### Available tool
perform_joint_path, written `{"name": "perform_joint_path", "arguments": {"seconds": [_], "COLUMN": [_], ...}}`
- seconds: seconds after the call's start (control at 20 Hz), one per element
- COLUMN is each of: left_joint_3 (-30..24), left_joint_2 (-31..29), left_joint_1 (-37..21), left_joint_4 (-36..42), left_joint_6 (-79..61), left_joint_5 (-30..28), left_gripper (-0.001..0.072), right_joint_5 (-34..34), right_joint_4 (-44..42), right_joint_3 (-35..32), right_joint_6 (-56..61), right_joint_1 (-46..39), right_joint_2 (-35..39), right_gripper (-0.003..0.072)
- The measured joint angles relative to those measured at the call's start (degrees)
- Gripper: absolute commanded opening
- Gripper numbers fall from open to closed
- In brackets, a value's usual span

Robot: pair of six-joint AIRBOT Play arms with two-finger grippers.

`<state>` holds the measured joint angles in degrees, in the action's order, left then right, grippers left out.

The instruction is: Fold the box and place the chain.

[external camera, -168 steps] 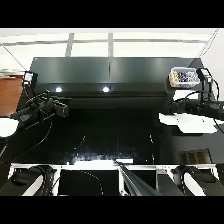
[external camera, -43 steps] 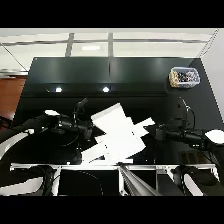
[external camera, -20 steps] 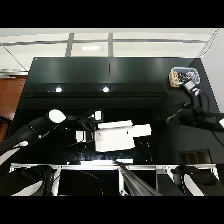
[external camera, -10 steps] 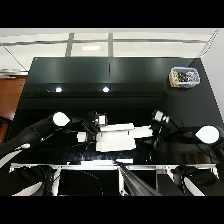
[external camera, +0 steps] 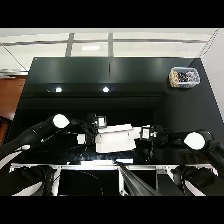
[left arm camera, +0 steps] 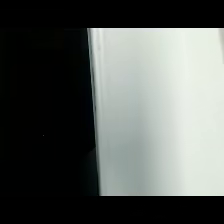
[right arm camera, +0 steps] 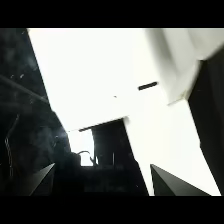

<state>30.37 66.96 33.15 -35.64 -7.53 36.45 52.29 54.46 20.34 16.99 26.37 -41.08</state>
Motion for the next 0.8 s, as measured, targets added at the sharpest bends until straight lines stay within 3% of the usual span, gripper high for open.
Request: {"name": "perform_joint_path", "arguments": {"seconds": [0.25,0.8], "left_joint_3": [-0.13,-0.15], "left_joint_2": [0.00,0.00], "left_joint_1": [0.00,0.00], "left_joint_4": [0.04,0.09], "left_joint_6": [-0.02,0.00], "left_joint_5": [0.13,0.11], "left_gripper": [0.0028,0.0028], "right_joint_5": [-2.67,-15.91], "right_joint_4": [-0.37,-5.97], "right_joint_3": [-0.04,-0.04], "right_joint_6": [-3.93,-9.99], "right_joint_1": [4.42,13.33], "right_joint_2": [-3.74,-11.28], "right_gripper": [0.0680,0.0680]}}
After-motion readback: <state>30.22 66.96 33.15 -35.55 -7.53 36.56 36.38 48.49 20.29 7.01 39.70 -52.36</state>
